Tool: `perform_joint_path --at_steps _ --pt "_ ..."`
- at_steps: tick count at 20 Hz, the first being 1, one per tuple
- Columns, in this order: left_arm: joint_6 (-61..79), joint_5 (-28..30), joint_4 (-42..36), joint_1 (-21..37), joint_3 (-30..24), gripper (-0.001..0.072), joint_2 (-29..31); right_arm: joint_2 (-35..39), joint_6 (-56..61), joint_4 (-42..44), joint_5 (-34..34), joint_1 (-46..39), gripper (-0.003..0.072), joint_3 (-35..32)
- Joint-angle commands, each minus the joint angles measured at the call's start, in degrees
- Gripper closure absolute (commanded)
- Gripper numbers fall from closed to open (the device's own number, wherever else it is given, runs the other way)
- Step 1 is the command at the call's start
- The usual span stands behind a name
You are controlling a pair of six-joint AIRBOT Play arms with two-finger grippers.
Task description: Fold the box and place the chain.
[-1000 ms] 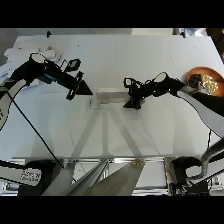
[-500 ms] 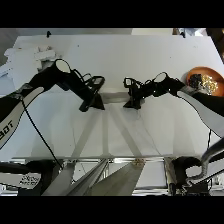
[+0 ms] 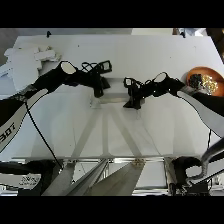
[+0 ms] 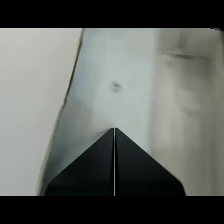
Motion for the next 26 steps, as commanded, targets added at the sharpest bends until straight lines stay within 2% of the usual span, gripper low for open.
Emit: perform_joint_path --at_steps 1,5,8,12,16,19,22,24,26 --pt "-8.3 9.7 0.0 0.0 0.0 0.0697 -0.7 0.0 0.0 0.0 0.0 0.0 0.0288 0.1" --pt "-8.5 4.8 0.0 -0.2 0.0 0.0700 -4.2 0.0 0.0 0.0 0.0 0.0 0.0288 0.0" --pt "-8.5 4.6 0.0 -0.1 0.0 0.0700 -5.7 0.0 0.0 0.0 0.0 0.0 0.0288 0.1" --pt "-8.5 4.0 0.0 0.0 0.0 0.0700 -4.5 0.0 0.0 0.0 0.0 0.0 0.0288 0.1" --pt "-8.5 0.9 0.0 0.4 0.0 0.0699 0.2 0.0 0.0 0.0 0.0 0.0 0.0288 0.1" --pt "-8.5 -5.0 0.0 1.0 0.0 0.0699 4.6 0.0 0.0 0.0 0.0 0.0 0.0288 0.1" --pt "-8.1 -15.1 0.9 1.1 0.0 0.0696 7.1 0.0 0.0 0.0 0.0 0.0 0.0288 0.1" --pt "-7.2 -22.0 3.6 0.9 0.0 0.0697 7.1 0.0 0.0 0.0 0.0 0.0 0.0288 0.1" --pt "-7.4 -25.7 9.1 0.7 0.0 0.0700 7.1 0.0 0.0 0.0 0.0 0.0 0.0288 0.1"
